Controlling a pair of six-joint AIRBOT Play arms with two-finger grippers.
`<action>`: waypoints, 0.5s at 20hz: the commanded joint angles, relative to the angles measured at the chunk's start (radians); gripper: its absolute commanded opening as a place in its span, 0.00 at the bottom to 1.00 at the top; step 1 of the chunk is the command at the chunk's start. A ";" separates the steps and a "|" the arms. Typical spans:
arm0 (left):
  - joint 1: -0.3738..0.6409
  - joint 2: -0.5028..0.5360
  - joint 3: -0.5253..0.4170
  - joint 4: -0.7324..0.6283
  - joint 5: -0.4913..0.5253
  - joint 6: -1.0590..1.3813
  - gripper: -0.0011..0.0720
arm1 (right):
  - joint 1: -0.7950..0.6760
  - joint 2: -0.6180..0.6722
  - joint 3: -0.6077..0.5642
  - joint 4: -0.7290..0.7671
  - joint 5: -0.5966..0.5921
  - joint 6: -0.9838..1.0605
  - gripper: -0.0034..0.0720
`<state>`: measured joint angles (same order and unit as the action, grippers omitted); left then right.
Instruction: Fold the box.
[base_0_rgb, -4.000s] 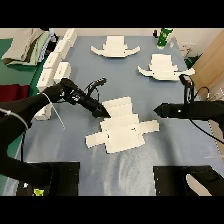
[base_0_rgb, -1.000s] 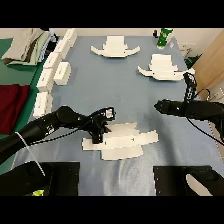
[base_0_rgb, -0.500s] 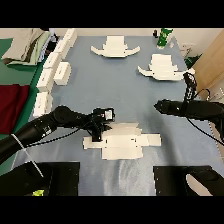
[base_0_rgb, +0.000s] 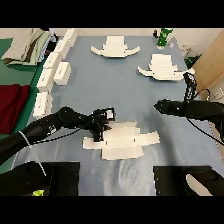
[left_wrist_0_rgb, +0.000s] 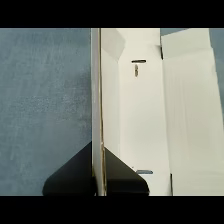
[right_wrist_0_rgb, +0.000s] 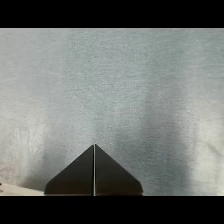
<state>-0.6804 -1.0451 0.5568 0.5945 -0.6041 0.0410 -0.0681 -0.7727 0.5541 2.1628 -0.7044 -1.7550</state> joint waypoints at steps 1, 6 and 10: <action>0.000 -0.006 -0.001 0.003 -0.071 -0.021 0.03 | 0.001 -0.001 -0.001 0.000 0.000 0.000 0.05; 0.000 0.007 0.000 0.004 -0.109 -0.061 0.03 | 0.001 -0.001 -0.001 0.000 0.000 -0.001 0.05; -0.020 0.125 0.000 0.008 0.160 0.068 0.03 | 0.001 -0.001 -0.001 -0.001 0.000 -0.001 0.05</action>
<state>-0.6872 -0.9829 0.5560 0.6006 -0.5995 0.0250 -0.0677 -0.7727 0.5541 2.1620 -0.7040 -1.7557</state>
